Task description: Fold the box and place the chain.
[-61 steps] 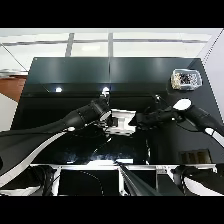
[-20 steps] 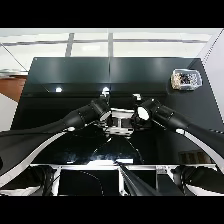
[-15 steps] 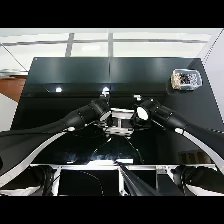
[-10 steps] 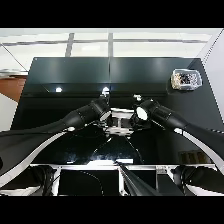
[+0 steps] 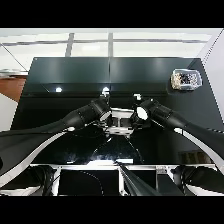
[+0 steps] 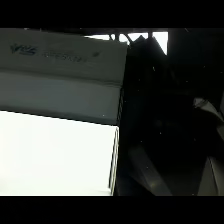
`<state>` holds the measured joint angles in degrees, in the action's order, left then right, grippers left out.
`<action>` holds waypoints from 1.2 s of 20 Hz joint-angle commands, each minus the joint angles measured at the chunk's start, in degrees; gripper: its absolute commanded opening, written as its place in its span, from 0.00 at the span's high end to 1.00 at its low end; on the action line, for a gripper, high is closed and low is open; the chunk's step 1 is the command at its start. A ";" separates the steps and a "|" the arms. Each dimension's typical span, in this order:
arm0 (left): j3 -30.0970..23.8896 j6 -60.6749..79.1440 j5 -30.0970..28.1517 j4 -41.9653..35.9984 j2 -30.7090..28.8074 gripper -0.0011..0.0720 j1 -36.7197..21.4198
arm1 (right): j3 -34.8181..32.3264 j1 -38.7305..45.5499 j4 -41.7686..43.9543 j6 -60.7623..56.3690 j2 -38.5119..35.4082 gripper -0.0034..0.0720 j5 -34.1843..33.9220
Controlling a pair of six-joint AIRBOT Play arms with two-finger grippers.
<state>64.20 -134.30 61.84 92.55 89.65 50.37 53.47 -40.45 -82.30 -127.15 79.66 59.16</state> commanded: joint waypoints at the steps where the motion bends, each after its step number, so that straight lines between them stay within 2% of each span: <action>1: -0.02 -0.04 -0.11 0.00 0.04 0.95 -0.07 | 1.90 -0.02 0.09 -0.15 -0.04 0.76 0.50; 7: -0.02 -0.04 -0.11 0.00 0.04 0.95 -0.07 | 3.65 0.04 -3.32 -0.44 1.38 0.76 4.76; 24: 0.02 -0.07 -0.70 -0.02 0.04 0.95 -0.07 | 3.65 0.07 -3.45 -0.44 2.84 0.79 2.67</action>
<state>64.18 -134.32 61.41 92.55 89.65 50.30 57.06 -40.40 -85.76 -127.57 82.26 62.08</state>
